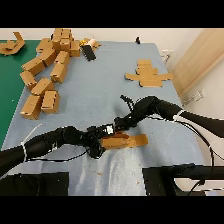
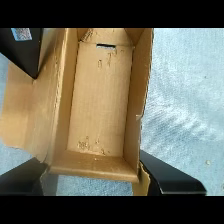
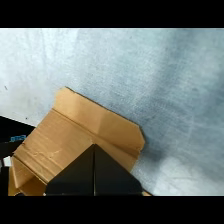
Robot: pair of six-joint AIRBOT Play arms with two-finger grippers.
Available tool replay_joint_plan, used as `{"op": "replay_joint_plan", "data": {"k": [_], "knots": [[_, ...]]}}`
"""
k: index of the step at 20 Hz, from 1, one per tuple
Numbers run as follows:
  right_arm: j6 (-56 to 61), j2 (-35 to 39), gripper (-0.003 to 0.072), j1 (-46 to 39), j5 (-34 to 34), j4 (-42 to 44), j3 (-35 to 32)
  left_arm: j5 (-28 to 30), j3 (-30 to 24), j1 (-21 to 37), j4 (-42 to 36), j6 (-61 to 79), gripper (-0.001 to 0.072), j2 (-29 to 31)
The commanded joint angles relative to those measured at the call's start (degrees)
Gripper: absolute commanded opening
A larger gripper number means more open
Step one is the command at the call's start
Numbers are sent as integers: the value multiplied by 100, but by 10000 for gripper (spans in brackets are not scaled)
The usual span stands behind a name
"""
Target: Fold the box.
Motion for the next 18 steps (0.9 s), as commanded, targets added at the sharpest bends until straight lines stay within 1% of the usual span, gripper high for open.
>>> {"op": "replay_joint_plan", "data": {"k": [1,5,8,10,12,14,15,16,18], "knots": [[-74,-74,-2,4,114,-59,7,2,0,2,-2,0,521,4],[-48,-33,-2,-9,184,-212,7,0,0,2,0,0,521,4],[50,168,-2,-9,225,-232,7,2,0,2,-2,0,521,4],[334,481,-2,-28,382,-612,81,2,0,2,-2,0,521,4],[1029,986,-2,-133,363,-1268,267,2,0,2,0,0,521,4],[1751,1716,-2,-179,98,-1978,356,0,0,2,-2,0,521,4],[2164,2144,-2,-175,-179,-2363,354,0,0,2,0,0,521,4],[2404,2500,-2,-173,-531,-2507,348,2,0,2,0,0,521,4],[2092,3108,-1,-70,-1316,-2472,203,0,0,2,-2,0,521,4]]}}
